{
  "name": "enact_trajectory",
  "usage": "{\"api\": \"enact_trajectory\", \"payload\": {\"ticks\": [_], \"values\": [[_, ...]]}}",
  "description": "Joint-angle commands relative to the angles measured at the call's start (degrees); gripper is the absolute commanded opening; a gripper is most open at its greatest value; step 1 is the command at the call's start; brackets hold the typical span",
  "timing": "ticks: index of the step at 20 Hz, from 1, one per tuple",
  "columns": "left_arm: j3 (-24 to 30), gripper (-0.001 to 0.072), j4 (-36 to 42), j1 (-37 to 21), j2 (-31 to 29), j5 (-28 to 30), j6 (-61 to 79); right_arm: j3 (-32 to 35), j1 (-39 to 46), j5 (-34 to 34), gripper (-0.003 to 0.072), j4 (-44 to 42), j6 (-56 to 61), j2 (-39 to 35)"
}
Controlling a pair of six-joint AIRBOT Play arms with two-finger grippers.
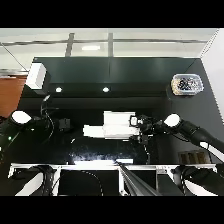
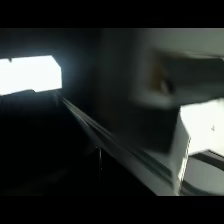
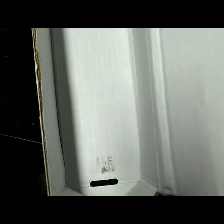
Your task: Fold the box and place the chain.
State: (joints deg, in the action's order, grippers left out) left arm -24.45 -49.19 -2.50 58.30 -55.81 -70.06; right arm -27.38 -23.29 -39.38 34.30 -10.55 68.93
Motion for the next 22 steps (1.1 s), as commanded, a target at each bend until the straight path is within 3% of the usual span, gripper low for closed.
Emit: {"api": "enact_trajectory", "payload": {"ticks": [1, 4, 6, 9, 13, 14, 16, 17, 22], "values": [[2.1, 0.0027, 9.8, -2.8, 7.5, -7.6, 0.7, 0.0, 0.0, 0.0, 0.0130, 0.0, 0.0, 0.0], [2.1, 0.0026, 15.5, 2.7, 13.0, -3.0, 4.8, 0.0, 0.0, 0.0, 0.0130, 0.0, 0.0, 0.0], [1.2, 0.0026, 21.7, 6.8, 15.9, -2.6, 9.7, 0.0, 0.0, 0.0, 0.0130, 0.0, 0.0, 0.0], [-1.7, 0.0027, 24.2, 12.5, 18.1, -2.7, 14.1, 0.0, 0.0, 0.0, 0.0130, 0.0, 0.0, 0.0], [-5.6, 0.0060, 24.2, 13.1, 18.1, -4.5, 18.6, 0.0, 0.0, 0.0, 0.0130, 0.0, 0.0, 0.0], [-6.4, 0.0173, 24.2, 12.5, 18.1, -5.9, 19.5, 0.0, 0.0, 0.0, 0.0130, 0.0, 0.0, 0.0], [-7.6, 0.0644, 24.2, 11.4, 18.1, -9.0, 20.1, 0.0, 0.0, 0.0, 0.0130, 0.0, 0.0, 0.0], [-8.1, 0.0711, 24.2, 11.1, 18.1, -10.1, 20.4, 0.0, 0.0, 0.0, 0.0130, 0.0, 0.0, 0.0], [-11.3, 0.0701, 22.6, 15.8, 18.1, -11.4, 16.0, 0.0, 0.0, 0.0, 0.0130, 0.0, 0.0, 0.0]]}}
